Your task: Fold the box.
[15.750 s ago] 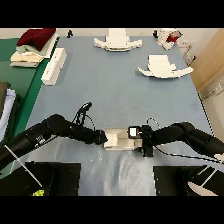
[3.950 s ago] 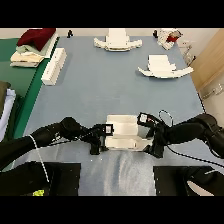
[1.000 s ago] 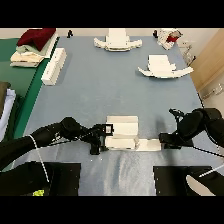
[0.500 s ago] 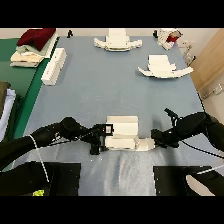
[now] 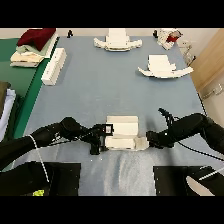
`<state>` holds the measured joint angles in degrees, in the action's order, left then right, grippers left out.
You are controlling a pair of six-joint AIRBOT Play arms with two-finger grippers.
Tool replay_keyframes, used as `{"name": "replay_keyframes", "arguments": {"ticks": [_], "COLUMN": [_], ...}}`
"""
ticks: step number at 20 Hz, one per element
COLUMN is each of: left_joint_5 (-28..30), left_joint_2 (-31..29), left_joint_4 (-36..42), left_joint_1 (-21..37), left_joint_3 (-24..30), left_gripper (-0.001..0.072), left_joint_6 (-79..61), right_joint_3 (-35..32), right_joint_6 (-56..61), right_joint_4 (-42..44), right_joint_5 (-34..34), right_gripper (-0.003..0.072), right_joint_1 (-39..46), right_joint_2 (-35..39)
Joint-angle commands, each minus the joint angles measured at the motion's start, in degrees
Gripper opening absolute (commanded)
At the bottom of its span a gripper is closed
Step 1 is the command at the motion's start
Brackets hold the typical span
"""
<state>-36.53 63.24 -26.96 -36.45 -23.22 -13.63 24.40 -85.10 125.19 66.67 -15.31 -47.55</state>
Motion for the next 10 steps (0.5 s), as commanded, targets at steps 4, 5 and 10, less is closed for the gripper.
{"name": "replay_keyframes", "arguments": {"ticks": [4,5,10], "left_joint_5": [0.0,0.0,0.02], "left_joint_2": [0.02,0.02,0.02], "left_joint_4": [-0.02,0.0,-0.02], "left_joint_1": [0.0,0.0,0.0], "left_joint_3": [0.02,0.02,0.02], "left_gripper": [0.0446,0.0446,0.0446], "left_joint_6": [-0.02,-0.02,-0.02], "right_joint_3": [5.66,5.75,5.57], "right_joint_6": [-1.55,-2.05,-2.38], "right_joint_4": [0.83,1.27,1.46], "right_joint_5": [1.05,1.29,0.48], "right_gripper": [0.0258,0.0311,0.045], "right_joint_1": [-0.87,-0.87,-2.89], "right_joint_2": [2.12,2.16,2.01]}}
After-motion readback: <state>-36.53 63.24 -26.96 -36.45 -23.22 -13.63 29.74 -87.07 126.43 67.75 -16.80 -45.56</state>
